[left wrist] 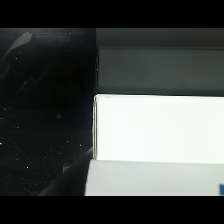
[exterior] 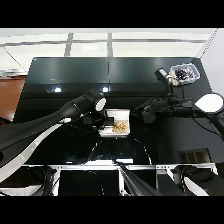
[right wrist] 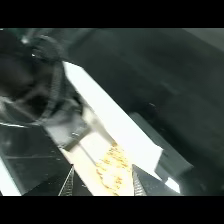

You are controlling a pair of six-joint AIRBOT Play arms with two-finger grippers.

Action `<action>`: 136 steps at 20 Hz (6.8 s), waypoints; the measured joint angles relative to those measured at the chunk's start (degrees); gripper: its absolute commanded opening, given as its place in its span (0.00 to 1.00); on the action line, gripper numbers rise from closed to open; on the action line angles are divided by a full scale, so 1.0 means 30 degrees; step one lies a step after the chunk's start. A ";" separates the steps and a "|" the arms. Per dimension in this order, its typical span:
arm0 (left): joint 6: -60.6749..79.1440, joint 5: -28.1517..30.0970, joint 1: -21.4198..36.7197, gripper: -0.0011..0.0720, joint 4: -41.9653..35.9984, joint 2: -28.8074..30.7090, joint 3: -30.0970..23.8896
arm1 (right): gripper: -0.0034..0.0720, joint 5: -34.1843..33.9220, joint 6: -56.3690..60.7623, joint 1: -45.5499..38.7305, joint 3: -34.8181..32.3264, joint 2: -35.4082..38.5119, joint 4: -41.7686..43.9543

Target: Fold the box and place the chain.

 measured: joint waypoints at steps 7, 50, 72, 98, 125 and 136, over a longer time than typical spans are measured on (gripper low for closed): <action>-0.0641 0.0605 0.0000 0.05 -0.0204 -0.0022 0.0284 | 0.59 0.1362 0.0044 -0.1559 0.0000 0.0015 -0.0481; 4.8384 0.8145 0.8597 0.99 -1.6939 0.5639 -1.1213 | 0.59 0.0036 0.0131 -0.1741 -0.0022 0.0015 -0.0554; 4.8814 0.9005 0.7497 0.98 -1.8418 0.4918 -1.0848 | 0.59 -0.0080 0.0117 -0.1741 -0.0022 0.0015 -0.0554; 4.9812 0.9704 0.6528 0.47 -1.9030 0.4539 -1.0375 | 0.99 -0.2499 0.1209 -0.1741 -0.0022 -0.0612 -0.0248; 4.9790 0.9719 0.6506 0.47 -1.8972 0.4539 -1.0360 | 0.98 -0.0182 -1.3828 0.2834 0.1202 -0.5107 -0.1814; 4.9790 0.9719 0.6506 0.47 -1.8965 0.4539 -1.0360 | 0.21 -0.0342 -1.4076 0.3009 0.1035 -0.5581 -0.1821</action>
